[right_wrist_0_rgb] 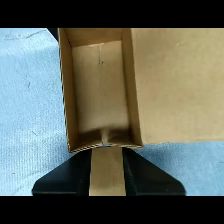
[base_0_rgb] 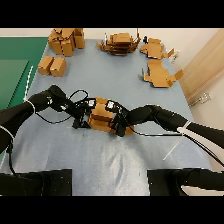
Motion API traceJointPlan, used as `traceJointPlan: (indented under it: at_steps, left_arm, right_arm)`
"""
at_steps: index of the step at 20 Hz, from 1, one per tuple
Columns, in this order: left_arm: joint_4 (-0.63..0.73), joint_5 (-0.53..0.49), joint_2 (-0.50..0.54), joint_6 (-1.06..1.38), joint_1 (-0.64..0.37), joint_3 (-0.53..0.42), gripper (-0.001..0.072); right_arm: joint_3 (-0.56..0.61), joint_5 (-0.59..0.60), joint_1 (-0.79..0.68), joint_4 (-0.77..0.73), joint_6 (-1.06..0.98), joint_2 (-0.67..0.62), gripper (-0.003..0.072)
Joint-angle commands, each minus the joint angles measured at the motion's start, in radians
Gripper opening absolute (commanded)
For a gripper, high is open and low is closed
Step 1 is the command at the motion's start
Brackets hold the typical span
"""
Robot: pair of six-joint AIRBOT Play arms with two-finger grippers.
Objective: Fold the box.
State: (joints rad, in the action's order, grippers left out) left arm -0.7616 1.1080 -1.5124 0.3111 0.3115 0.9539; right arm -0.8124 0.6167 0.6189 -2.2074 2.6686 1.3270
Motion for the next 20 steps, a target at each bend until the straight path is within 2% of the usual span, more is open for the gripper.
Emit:
traceJointPlan:
  at_steps: [1, 6, 7, 18, 19, 20]
  left_arm:
    - [0.000, -0.001, -0.001, 0.002, 0.000, 0.000, 0.0296]
    - [0.000, -0.001, -0.001, 0.002, 0.000, 0.000, 0.0296]
    - [0.001, 0.000, -0.001, 0.002, 0.000, 0.000, 0.0296]
    - [0.006, 0.000, -0.001, 0.002, 0.000, 0.000, 0.0296]
    - [0.006, 0.000, -0.001, 0.002, 0.000, 0.000, 0.0296]
    - [0.006, 0.000, -0.001, 0.002, 0.000, 0.000, 0.0296]
  right_arm:
    - [-0.001, -0.051, 0.000, -0.025, 0.019, 0.006, 0.0289]
    - [-0.001, -0.062, 0.010, -0.056, 0.056, 0.017, 0.0292]
    - [-0.001, -0.063, 0.019, -0.063, 0.070, 0.025, 0.0312]
    - [-0.019, -0.064, 0.049, -0.075, 0.078, 0.051, 0.0312]
    - [-0.019, -0.064, 0.047, -0.075, 0.078, 0.051, 0.0323]
    - [-0.019, -0.064, 0.047, -0.075, 0.078, 0.051, 0.0474]
